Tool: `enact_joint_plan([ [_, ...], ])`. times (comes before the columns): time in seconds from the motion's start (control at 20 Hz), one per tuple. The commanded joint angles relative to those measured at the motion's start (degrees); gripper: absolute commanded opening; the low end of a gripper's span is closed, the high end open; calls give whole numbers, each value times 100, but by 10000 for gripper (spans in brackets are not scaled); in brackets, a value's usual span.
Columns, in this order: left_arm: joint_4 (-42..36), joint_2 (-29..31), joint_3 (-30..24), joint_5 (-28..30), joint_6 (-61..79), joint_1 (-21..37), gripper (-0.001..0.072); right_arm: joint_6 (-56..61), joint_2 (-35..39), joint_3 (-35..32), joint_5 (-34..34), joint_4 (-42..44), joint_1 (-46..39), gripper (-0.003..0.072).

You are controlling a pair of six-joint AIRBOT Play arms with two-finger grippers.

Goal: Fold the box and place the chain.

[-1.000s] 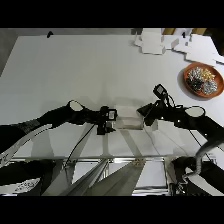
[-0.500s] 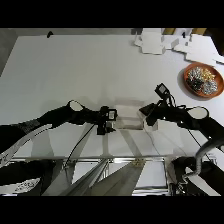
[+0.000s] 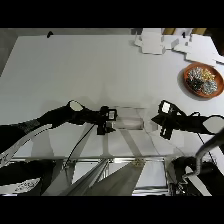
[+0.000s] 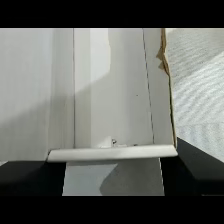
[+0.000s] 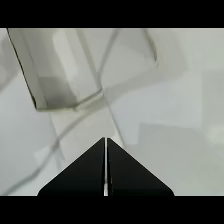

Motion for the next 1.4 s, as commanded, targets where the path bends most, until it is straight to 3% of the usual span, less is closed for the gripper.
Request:
enact_joint_plan([
  [0.0, -2, 0, -2, 2, 0, -2, 273, -675, -715, 7, 9, -197, -13, 22],
  [0.2, 0, 0, -2, 0, 0, -2, 273, -2028, -1134, 7, 4, 153, -11, 201],
  [0.4, 0, 0, -2, 0, 0, -2, 273, -2704, -1143, 4, -120, 114, -9, 200],
  [0.9, 0, 0, -2, 0, 0, -2, 273, -2850, -1373, 2, -367, 608, 470, 159],
  [1.35, 0, 0, -2, 2, 0, -2, 273, -3110, -1958, 2, -522, 1860, 479, 158],
])
